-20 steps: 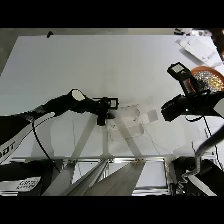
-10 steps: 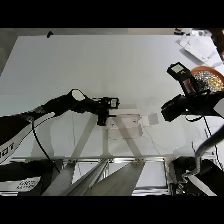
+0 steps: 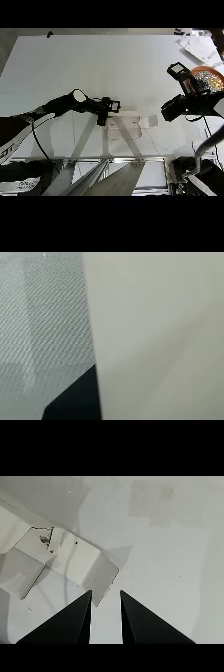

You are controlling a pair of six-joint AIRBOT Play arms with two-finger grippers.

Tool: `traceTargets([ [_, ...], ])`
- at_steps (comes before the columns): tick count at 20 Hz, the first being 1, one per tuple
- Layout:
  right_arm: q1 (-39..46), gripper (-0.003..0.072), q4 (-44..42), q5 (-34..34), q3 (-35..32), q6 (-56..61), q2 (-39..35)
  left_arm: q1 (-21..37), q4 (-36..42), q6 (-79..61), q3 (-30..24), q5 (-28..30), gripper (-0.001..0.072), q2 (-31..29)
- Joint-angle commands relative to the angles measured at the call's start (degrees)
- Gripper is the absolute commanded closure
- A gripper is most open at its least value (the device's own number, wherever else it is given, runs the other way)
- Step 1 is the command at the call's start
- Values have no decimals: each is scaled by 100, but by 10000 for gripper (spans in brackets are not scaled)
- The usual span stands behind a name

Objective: Fold the box and place the chain.

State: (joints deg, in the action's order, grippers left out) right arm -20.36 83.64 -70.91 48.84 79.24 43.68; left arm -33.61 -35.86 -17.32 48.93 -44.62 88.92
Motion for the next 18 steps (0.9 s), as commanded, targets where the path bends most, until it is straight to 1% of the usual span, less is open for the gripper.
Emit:
traceTargets([
  [1, -4, 490, 0, -2, 7, -7, -4, -4, -66, 2, -4, 28, 698, 4],
  [7, -4, 490, 0, -2, 7, -7, -4, 2, -66, 387, -4, 39, 700, -46],
  [11, -4, 490, -2, 0, 7, -7, -4, 2, -68, 496, -4, 173, 702, -195],
  [18, -4, 490, -2, 0, 7, -7, -4, 4, -111, 844, -4, 302, 702, -199],
])
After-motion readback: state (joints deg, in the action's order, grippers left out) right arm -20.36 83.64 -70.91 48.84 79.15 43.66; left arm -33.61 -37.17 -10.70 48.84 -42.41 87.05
